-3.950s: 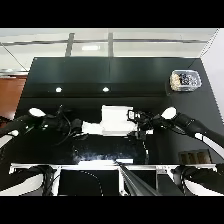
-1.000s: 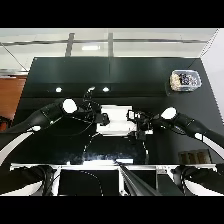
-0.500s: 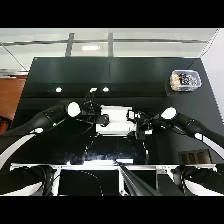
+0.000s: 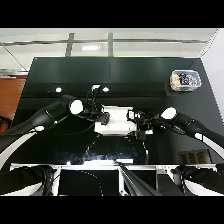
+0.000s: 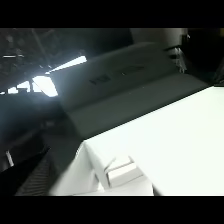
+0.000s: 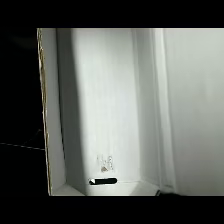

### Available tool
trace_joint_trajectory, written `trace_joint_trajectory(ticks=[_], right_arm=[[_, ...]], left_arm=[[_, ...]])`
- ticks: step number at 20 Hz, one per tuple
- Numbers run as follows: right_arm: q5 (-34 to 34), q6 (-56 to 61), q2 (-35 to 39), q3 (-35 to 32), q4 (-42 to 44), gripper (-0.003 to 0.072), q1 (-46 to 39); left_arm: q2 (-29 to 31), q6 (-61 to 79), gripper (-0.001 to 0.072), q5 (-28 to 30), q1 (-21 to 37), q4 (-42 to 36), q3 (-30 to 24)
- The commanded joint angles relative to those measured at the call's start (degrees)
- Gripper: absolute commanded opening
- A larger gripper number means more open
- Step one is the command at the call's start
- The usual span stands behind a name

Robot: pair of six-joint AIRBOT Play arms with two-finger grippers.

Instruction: Fold the box and place the chain.

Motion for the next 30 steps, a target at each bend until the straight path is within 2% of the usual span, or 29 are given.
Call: trace_joint_trajectory(ticks=[1, 6, 10, 11, 12, 13, 14, 16, 17, 18, 21, 22, 24, 27, 30], right_arm=[[0.0, 0.0, 0.0, 0.0, 0.2, 0.0183, 0.0], [0.0, 0.0, 0.0, 0.0, 0.2, 0.0183, 0.0], [0.0, 0.0, 0.0, 0.0, 0.2, 0.0183, 0.0], [0.0, 0.0, 0.0, 0.0, 0.2, 0.0183, 0.0], [0.0, 0.0, 0.0, 0.0, 0.2, 0.0183, 0.0], [0.0, 0.0, 0.0, 0.0, 0.2, 0.0183, 0.0], [0.0, 0.0, 0.0, 0.0, 0.2, 0.0183, 0.0], [0.0, 0.0, 0.0, 0.0, 0.2, 0.0183, 0.0], [0.0, 0.0, 0.0, 0.0, 0.2, 0.0183, 0.0], [0.0, 0.0, 0.0, 0.0, 0.2, 0.0183, 0.0], [0.0, 0.0, 0.0, 0.0, 0.2, 0.0183, 0.0], [0.0, 0.0, 0.0, 0.0, 0.2, 0.0183, 0.0], [0.0, 0.0, 0.0, 0.0, 0.2, 0.0183, 0.0], [0.0, 0.0, 0.0, 0.0, 0.2, 0.0183, 0.0], [0.0, 0.0, 0.0, 0.0, 0.2, 0.0183, 0.0]], left_arm=[[0.1, -1.1, 0.0699, -4.4, 1.0, -0.6, 2.5], [3.1, -1.0, 0.0699, -10.1, 5.7, -1.3, 2.8], [9.9, 1.7, 0.0695, -18.3, 11.4, 0.9, 2.7], [12.1, 2.0, 0.0666, -19.7, 13.6, 2.4, 2.5], [14.1, 2.0, 0.0500, -20.9, 16.1, 4.0, 2.2], [16.2, 2.0, 0.0201, -21.3, 19.0, 5.1, 1.5], [18.3, 2.4, 0.0028, -20.9, 22.3, 6.0, 0.3], [21.1, 3.3, 0.0029, -18.6, 29.2, 5.2, -3.8], [21.4, 4.1, 0.0028, -18.0, 32.6, 2.3, -6.8], [21.2, 7.3, 0.0027, -17.4, 35.6, -3.1, -10.1], [17.4, 22.3, 0.0025, -17.8, 42.7, -26.6, -19.8], [15.4, 25.1, 0.0025, -18.1, 43.3, -29.8, -21.6], [11.0, 26.6, 0.0025, -17.2, 41.9, -29.4, -22.9], [4.6, 28.0, 0.0025, -13.3, 37.4, -31.7, -22.7], [1.0, 28.6, 0.0025, -10.6, 31.8, -32.9, -21.1]])
